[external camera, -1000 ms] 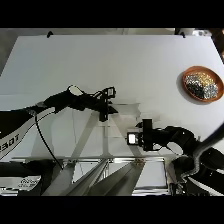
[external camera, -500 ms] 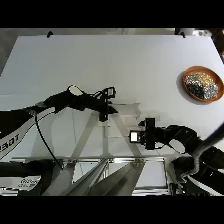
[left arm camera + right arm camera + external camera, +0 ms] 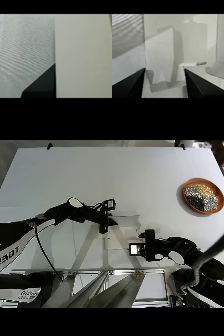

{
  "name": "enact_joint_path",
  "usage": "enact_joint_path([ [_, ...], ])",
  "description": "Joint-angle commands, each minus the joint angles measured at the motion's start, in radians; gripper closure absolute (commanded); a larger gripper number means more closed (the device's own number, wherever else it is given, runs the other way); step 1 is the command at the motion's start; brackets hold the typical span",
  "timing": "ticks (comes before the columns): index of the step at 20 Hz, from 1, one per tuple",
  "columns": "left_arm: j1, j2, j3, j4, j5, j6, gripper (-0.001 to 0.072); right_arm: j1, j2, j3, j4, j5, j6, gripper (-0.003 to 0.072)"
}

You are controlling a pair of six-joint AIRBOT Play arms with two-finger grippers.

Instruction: Fold the box and place the chain.

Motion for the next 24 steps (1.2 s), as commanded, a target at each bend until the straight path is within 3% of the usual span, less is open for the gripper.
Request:
enact_joint_path([
  [1, 0.000, 0.000, 0.000, 0.000, 0.000, 0.000, 0.0699, -0.001, -0.001, 0.001, 0.001, -0.067, -0.001, 0.0166],
  [14, 0.000, 0.000, 0.000, 0.000, 0.000, 0.000, 0.0699, -0.131, 0.074, 0.062, 0.058, -0.011, -0.001, 0.0159],
  [22, -0.001, -0.001, 0.000, 0.000, 0.000, 0.000, 0.0699, -0.193, 0.043, 0.069, 0.192, 0.030, -0.011, 0.0139],
  [24, 0.000, 0.000, 0.000, 0.000, 0.000, 0.000, 0.0699, -0.193, 0.034, 0.071, 0.255, 0.021, -0.099, 0.0141],
])
